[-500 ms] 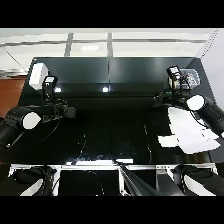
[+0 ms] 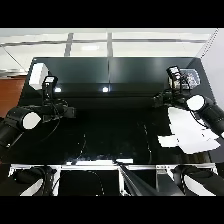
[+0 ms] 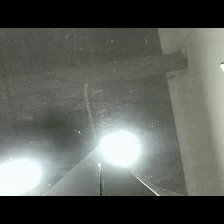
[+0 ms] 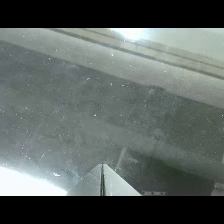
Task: Fold the box and place the chain.
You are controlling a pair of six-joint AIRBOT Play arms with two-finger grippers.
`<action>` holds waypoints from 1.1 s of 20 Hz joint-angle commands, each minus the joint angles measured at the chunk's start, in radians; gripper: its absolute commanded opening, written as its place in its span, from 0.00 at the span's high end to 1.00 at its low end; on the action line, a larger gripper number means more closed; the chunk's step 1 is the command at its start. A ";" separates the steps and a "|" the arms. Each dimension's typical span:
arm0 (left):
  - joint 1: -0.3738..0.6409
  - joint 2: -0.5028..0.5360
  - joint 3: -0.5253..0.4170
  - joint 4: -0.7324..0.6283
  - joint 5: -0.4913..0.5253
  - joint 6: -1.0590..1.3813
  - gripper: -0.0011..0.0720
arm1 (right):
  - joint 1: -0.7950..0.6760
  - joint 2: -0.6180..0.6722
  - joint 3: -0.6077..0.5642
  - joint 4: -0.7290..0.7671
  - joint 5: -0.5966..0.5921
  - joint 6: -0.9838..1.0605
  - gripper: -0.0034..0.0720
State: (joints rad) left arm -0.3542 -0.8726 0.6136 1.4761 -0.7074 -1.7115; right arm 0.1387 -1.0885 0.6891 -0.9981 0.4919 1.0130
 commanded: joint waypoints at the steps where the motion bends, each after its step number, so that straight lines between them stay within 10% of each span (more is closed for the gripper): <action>1: 0.000 0.001 0.000 0.000 0.000 0.000 0.95 | 0.002 0.000 0.000 0.008 -0.045 0.000 0.93; 5: 0.000 0.001 0.000 0.000 0.009 0.000 0.95 | 0.008 -0.004 0.003 0.214 -0.217 0.034 0.82; 6: 0.000 0.001 0.000 0.000 0.034 0.000 0.95 | 0.000 -0.004 0.012 0.198 -0.220 0.027 0.27; 7: 0.000 0.000 0.000 0.000 0.068 0.000 0.95 | -0.016 -0.004 0.028 0.143 -0.224 0.008 0.01; 12: -0.001 0.000 0.000 0.000 0.136 0.000 0.95 | -0.454 -0.007 0.110 -0.122 -0.333 0.312 0.01; 14: 0.000 -0.003 0.000 0.004 0.162 0.000 0.93 | -0.732 -0.040 0.164 -0.124 -0.161 0.465 0.01; 15: 0.000 -0.007 0.000 0.004 0.175 0.000 0.68 | -0.847 -0.071 0.212 -0.145 -0.004 0.438 0.01; 16: -0.001 -0.012 0.000 0.003 0.183 0.000 0.21 | -0.941 -0.110 0.267 -0.171 0.152 0.362 0.01; 17: -0.001 -0.016 0.000 0.003 0.186 -0.002 0.02 | -1.024 -0.157 0.329 -0.170 0.315 0.235 0.01; 22: -0.001 -0.017 0.000 0.004 0.183 -0.002 0.02 | -1.154 -0.333 0.470 -0.258 0.825 -0.127 0.02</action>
State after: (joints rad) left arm -0.3553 -0.8879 0.6136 1.4796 -0.5320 -1.7123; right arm -0.9226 -1.3354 1.0950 -1.1801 0.9829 1.0592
